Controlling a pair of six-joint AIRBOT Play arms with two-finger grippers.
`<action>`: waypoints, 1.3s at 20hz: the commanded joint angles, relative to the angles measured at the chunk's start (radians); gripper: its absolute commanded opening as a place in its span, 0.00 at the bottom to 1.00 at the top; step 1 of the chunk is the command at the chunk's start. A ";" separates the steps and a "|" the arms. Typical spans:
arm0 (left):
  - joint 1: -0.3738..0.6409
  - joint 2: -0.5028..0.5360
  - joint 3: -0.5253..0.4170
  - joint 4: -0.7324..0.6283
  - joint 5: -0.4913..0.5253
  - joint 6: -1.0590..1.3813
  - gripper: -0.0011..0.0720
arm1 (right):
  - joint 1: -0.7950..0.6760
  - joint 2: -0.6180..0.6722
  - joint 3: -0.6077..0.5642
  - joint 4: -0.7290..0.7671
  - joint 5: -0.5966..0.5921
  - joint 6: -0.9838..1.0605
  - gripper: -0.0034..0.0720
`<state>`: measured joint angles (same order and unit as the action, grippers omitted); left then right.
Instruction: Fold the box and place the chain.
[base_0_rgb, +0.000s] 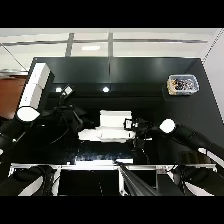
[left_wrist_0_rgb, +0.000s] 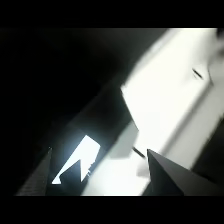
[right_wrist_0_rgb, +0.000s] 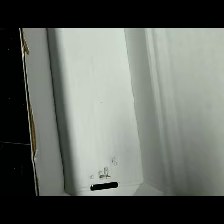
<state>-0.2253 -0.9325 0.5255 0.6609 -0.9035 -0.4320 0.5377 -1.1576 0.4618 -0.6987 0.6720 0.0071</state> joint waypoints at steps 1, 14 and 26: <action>0.045 0.023 -0.034 0.045 -0.190 0.261 0.97 | 0.000 0.000 0.000 -0.001 0.001 0.001 0.76; -0.206 -0.135 -0.111 -0.053 0.214 0.628 0.97 | 0.000 0.000 0.000 -0.001 0.001 0.001 0.76; -0.238 -0.161 -0.099 -0.128 0.201 0.653 0.47 | 0.000 0.000 0.000 0.000 0.000 0.001 0.76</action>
<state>-0.4614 -1.0920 0.4198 0.5438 -0.6724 0.2188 0.5377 -1.1576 0.4618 -0.6994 0.6727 0.0078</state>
